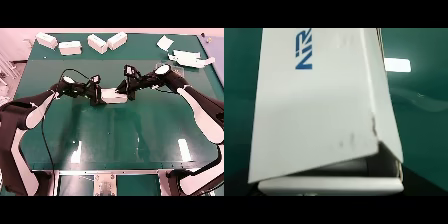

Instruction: Fold the box and place the chain.

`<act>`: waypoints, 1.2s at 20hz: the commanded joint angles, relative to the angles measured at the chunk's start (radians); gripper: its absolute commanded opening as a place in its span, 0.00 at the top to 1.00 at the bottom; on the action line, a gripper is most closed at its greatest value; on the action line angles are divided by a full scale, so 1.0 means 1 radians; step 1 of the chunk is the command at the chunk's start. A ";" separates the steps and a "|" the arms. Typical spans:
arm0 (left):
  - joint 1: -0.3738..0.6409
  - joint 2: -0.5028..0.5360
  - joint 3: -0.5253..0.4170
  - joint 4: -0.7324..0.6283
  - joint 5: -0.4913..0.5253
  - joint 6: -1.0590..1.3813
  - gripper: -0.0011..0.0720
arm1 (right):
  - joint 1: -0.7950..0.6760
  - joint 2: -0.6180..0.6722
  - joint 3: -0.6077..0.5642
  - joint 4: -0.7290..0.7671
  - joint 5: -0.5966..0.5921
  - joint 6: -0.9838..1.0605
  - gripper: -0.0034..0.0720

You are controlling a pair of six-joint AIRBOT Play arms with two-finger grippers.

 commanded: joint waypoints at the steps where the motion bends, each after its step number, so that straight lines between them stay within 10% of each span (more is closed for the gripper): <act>1: 0.000 0.001 0.000 0.001 -0.003 0.000 0.35 | 0.008 -0.001 -0.017 -0.003 0.000 -0.011 0.80; 24: 0.000 0.001 0.000 0.001 -0.003 0.000 0.35 | 0.037 0.000 0.000 0.021 -0.051 -0.029 0.81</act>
